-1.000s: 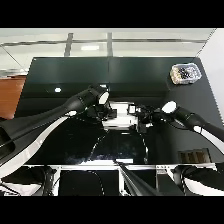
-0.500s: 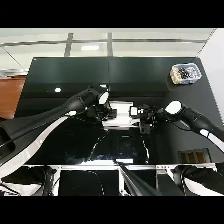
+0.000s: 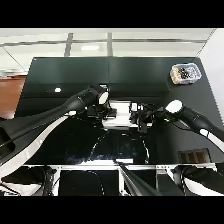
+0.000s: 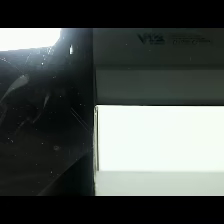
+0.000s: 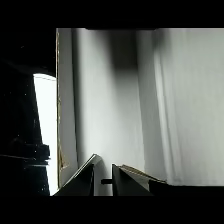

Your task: Fold the box and place the chain.

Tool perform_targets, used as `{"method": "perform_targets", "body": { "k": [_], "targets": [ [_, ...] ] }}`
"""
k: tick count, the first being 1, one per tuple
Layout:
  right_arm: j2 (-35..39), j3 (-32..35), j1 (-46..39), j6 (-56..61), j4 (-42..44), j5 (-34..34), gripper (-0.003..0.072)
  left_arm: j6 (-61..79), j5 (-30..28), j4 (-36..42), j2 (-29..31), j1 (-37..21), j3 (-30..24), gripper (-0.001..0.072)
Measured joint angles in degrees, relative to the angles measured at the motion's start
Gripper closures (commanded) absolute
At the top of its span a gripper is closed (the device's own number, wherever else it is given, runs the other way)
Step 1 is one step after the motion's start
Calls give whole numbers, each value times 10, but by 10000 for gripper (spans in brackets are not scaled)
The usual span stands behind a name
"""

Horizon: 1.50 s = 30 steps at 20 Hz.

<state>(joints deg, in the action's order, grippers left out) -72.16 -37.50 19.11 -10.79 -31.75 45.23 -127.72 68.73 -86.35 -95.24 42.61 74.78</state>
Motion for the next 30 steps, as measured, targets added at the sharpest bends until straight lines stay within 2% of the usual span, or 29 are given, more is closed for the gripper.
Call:
{"method": "perform_targets", "body": {
  "k": [8,9,11,12,13,14,15,16,19,23,27,30],
  "targets": [
    [-39,0,9,1,77,-10,543,0,0,0,0,-1,0,682],
    [-40,0,8,1,80,-11,371,0,0,0,0,-1,0,682],
    [-42,0,6,0,84,-13,484,0,1,0,0,-1,0,682],
    [-42,0,5,3,85,-13,383,0,1,0,0,-1,0,682],
    [-43,0,5,4,85,-13,243,0,2,0,0,-1,0,682],
    [-43,0,5,6,85,-14,337,0,5,0,0,-1,0,682],
    [-43,0,4,12,86,-15,529,0,7,0,0,-1,0,682],
    [-43,0,4,19,84,-14,670,-1,7,0,0,-1,0,682],
    [-37,0,-2,57,71,0,673,0,6,0,0,-1,0,682],
    [7,-10,-52,201,28,58,673,0,4,0,0,-1,0,682],
    [60,-14,-196,344,6,122,674,0,4,1,0,-1,0,682],
    [64,5,-317,466,-9,136,674,0,5,1,0,-1,0,682]
  ]
}}
